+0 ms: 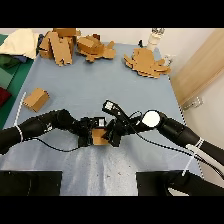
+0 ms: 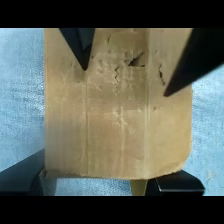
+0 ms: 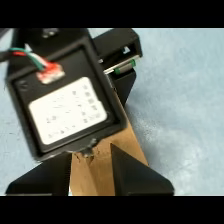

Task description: Fold the box.

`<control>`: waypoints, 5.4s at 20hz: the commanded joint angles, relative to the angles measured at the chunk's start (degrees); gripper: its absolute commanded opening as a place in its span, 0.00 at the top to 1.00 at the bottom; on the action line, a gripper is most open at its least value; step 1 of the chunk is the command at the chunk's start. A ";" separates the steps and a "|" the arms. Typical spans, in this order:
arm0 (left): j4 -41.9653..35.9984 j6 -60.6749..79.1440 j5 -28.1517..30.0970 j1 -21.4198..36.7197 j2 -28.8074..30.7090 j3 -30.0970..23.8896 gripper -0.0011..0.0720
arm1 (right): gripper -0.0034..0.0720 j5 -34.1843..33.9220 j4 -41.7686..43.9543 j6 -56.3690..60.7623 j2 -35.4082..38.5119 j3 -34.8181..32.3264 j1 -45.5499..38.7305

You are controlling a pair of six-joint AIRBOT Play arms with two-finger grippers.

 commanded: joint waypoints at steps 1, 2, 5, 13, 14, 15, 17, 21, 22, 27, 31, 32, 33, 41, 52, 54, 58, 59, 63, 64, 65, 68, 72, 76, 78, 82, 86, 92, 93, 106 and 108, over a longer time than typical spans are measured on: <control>0.00 0.00 -0.02 0.02 -0.04 -0.04 0.28 | 0.32 -0.61 -1.44 -6.51 0.55 0.07 1.14; 0.00 0.00 -0.02 0.02 -0.04 -0.04 0.28 | 0.30 -0.59 -2.21 -9.27 0.50 0.07 1.14; 0.00 0.00 -0.02 0.02 -0.04 -0.04 0.28 | 0.30 -1.09 -4.15 -15.58 0.50 0.07 1.14; -0.02 0.00 -0.02 0.02 -0.04 -0.04 0.28 | 0.30 -0.68 -10.91 -20.46 0.50 0.04 3.54; -0.02 0.00 -0.02 0.02 -0.04 -0.04 0.28 | 0.30 -1.27 -12.52 -20.46 0.42 0.04 5.11; 0.00 0.00 0.00 0.02 -0.04 -0.04 0.28 | 0.30 -2.78 -14.10 -20.06 0.15 0.04 6.95; -0.02 0.00 0.00 0.02 -0.04 -0.04 0.28 | 0.30 -6.60 -18.29 -16.83 -0.48 0.04 9.53; -0.02 0.00 -0.02 0.02 -0.04 -0.04 0.28 | 0.30 -7.56 -21.55 -14.62 -2.21 0.04 10.43; -0.02 0.00 -0.04 0.02 -0.04 -0.04 0.28 | 0.30 -7.63 -21.53 -14.62 -2.36 0.04 10.45; -0.02 0.00 -0.04 0.02 -0.04 -0.04 0.28 | 0.41 -7.56 -22.45 -13.49 -2.34 0.20 10.45; -0.02 0.00 -0.07 0.02 -0.04 -0.04 0.28 | 0.57 -7.54 -24.50 -12.04 -2.23 0.35 10.45; -0.02 0.00 -0.07 0.02 -0.04 -0.04 0.28 | 0.57 -7.54 -24.50 -12.04 -2.08 0.35 10.45; -0.02 0.00 -0.07 0.02 -0.04 -0.04 0.28 | 0.57 -7.54 -24.48 -12.04 -1.79 0.35 10.45; -0.02 0.00 -0.09 0.02 -0.07 -0.04 0.28 | 0.57 -7.52 -24.48 -11.50 -0.15 0.46 10.45; -0.02 0.00 -0.11 0.02 -0.04 -0.04 0.28 | 0.57 -7.26 -24.92 -10.58 -0.15 2.36 10.45; -0.02 0.00 -0.09 0.02 -0.07 -0.04 0.28 | 0.57 -7.13 -25.03 -10.58 -0.15 2.36 10.45; -0.02 0.00 -0.09 0.02 -0.04 -0.04 0.28 | 0.57 -6.71 -24.96 -10.58 -0.22 2.36 10.45; -0.02 0.00 -0.11 0.00 -0.07 -0.04 0.28 | 0.57 -6.05 -24.96 -10.58 -0.31 2.36 10.45; -0.02 0.00 -0.09 0.02 -0.04 -0.04 0.28 | 0.61 -4.35 -24.72 -10.51 -0.35 2.29 10.45; -0.02 0.00 -0.09 0.02 -0.07 -0.04 0.28 | 0.66 -4.24 -24.72 -10.32 -0.35 2.25 10.45; -0.02 0.00 -0.11 0.00 -0.07 -0.04 0.28 | 0.66 -4.09 -24.72 -10.10 -0.37 2.25 10.45; -0.02 0.00 -0.11 0.00 -0.04 -0.04 0.28 | 0.66 -2.93 -24.70 -9.22 -1.11 2.25 10.45; -0.02 0.00 -0.13 0.02 -0.04 -0.04 0.28 | 0.50 -1.97 -24.72 -8.61 -0.70 2.32 10.45; -0.02 0.00 -0.13 0.02 -0.07 -0.04 0.28 | 0.33 -1.27 -26.88 -3.04 2.93 2.36 10.43; -0.02 0.00 -0.15 0.02 -0.04 -0.04 0.28 | 0.33 0.17 -29.40 5.14 5.16 2.36 10.36; -0.02 0.00 -0.20 0.02 -0.07 -0.04 0.28 | 0.83 10.64 -30.73 30.99 11.63 2.29 10.27; -0.02 0.00 -0.17 0.02 -0.04 -0.04 0.28 | 0.95 10.88 -30.58 63.14 20.17 -1.90 10.29; -0.07 -0.02 -0.17 0.02 -0.04 -0.04 0.28 | 0.95 -29.33 -24.63 103.23 31.56 -21.90 11.78; -0.07 -0.04 -0.17 0.02 -0.04 -0.04 0.28 | 0.95 -42.29 -20.06 106.01 31.43 -25.14 13.00; -0.48 -0.02 -0.15 0.04 -0.04 -0.04 0.28 | 0.95 -55.12 -12.92 112.43 12.22 -27.63 21.51; -0.46 -0.02 -0.17 0.04 -0.04 -0.04 0.28 | 0.95 -55.06 -12.92 112.41 12.15 -27.63 21.51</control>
